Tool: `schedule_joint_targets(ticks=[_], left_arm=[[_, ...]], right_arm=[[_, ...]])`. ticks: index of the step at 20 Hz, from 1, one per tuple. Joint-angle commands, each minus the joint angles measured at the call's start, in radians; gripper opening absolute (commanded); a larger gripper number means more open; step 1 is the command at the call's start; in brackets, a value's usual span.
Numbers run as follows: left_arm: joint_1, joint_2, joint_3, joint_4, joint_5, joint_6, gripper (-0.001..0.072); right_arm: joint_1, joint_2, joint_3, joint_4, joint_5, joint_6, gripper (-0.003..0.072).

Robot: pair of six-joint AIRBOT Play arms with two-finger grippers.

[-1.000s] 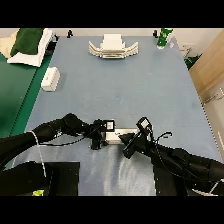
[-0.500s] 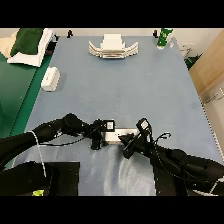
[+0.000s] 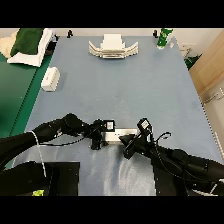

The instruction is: Fold the box.

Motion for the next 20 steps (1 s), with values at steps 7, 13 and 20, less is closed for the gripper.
schedule_joint_targets(ticks=[7,13,20], left_arm=[[0.001,0.000,0.001,0.000,0.000,0.000,0.0470],[0.001,0.000,0.001,0.000,0.000,0.000,0.0469],[0.001,0.000,0.001,0.000,0.000,0.000,0.0470]], right_arm=[[0.000,0.026,0.005,-0.016,0.076,-0.003,0.0002],[0.001,-0.047,0.005,-0.015,0.077,-0.002,0.0002],[0.001,-0.047,0.005,-0.015,0.047,0.016,0.0002]])
